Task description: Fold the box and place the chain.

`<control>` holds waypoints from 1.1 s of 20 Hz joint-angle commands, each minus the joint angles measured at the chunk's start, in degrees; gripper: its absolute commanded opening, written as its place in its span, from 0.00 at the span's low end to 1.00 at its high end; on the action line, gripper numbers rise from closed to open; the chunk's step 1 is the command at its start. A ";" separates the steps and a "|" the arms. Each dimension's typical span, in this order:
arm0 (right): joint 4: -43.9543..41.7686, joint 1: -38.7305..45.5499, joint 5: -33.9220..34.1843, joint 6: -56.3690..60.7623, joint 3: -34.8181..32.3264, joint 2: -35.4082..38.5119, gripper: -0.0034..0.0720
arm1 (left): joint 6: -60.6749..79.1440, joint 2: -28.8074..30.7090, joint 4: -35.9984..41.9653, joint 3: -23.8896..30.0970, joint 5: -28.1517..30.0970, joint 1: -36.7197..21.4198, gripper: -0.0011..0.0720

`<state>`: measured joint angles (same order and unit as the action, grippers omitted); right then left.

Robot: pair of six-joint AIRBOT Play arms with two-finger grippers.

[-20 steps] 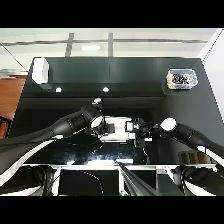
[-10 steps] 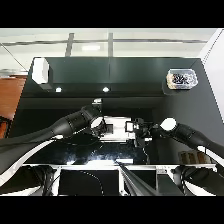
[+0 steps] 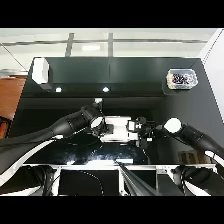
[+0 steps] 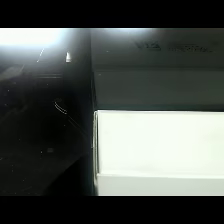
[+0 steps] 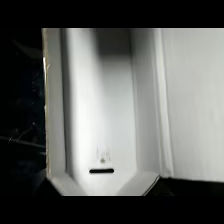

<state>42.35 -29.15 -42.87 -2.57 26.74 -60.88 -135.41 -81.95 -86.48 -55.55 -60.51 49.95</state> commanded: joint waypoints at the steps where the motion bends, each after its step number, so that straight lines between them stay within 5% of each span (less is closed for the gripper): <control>1: 13.60 0.07 -3.41 7.02 0.15 2.99 0.98 | 1.77 0.00 -0.31 0.00 -0.24 -0.02 0.05; 8: 4.57 -0.02 1.68 -0.55 0.09 2.78 0.98 | 1.75 0.00 -0.02 0.00 -0.15 -0.02 0.05; 9: 3.28 -0.02 1.36 -1.11 0.09 2.67 0.87 | 1.75 0.00 -0.04 0.00 -0.15 -0.02 0.05; 10: 2.93 -0.02 0.44 -1.09 0.09 2.49 0.66 | 1.73 0.00 -0.02 0.00 -0.11 -0.02 0.05; 11: 2.86 -0.02 -0.46 -1.09 0.09 2.36 0.58 | 1.73 0.00 -0.02 0.00 -0.09 -0.02 0.05; 15: 2.62 -0.02 -1.75 -1.03 0.09 2.01 0.54 | 1.73 0.00 -0.02 0.00 0.02 -0.02 0.05; 16: 2.43 -0.02 -2.10 -1.01 0.09 2.01 0.31 | 1.73 0.00 -0.02 0.00 0.02 -0.02 0.05; 22: -2.60 -0.02 -2.32 0.00 0.09 1.62 0.28 | 1.73 0.00 -0.02 0.00 0.07 -0.02 0.05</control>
